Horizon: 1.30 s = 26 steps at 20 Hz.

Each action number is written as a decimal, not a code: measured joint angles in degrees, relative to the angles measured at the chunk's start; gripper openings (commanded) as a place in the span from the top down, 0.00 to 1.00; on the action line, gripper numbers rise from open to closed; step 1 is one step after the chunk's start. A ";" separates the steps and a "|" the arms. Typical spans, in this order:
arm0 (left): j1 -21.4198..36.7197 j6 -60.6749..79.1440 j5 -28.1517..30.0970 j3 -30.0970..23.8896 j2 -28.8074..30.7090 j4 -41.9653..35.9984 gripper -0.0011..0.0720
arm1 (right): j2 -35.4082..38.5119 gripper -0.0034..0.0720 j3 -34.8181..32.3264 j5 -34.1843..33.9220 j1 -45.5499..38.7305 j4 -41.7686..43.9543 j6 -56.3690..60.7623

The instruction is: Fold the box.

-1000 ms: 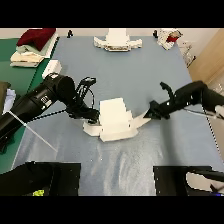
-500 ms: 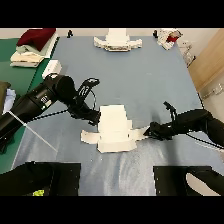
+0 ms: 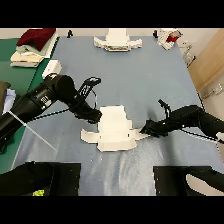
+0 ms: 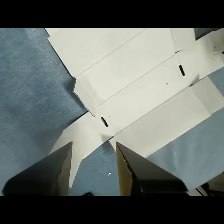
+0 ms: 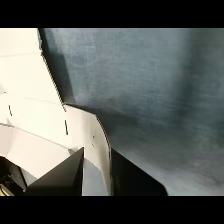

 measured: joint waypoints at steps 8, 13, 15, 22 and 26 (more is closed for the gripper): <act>17.86 16.26 -7.78 -3.43 0.00 -22.77 0.43 | -1.40 0.95 1.73 1.55 4.17 -0.07 -1.07; 26.47 23.58 -8.48 -9.51 -0.02 -27.58 0.43 | 0.02 0.95 0.70 2.40 6.80 -0.17 -3.63; 28.22 25.97 -6.86 -12.02 -0.04 -28.33 0.43 | 2.93 0.95 -1.60 4.13 8.57 -0.37 -4.52; 29.75 33.88 -1.07 -15.41 -7.23 -33.33 0.43 | 14.03 0.95 -8.37 10.25 11.85 -0.98 -5.66; 29.53 37.99 0.68 -13.11 -16.13 -38.75 0.43 | 15.39 0.95 -9.07 10.54 12.17 -1.05 -5.73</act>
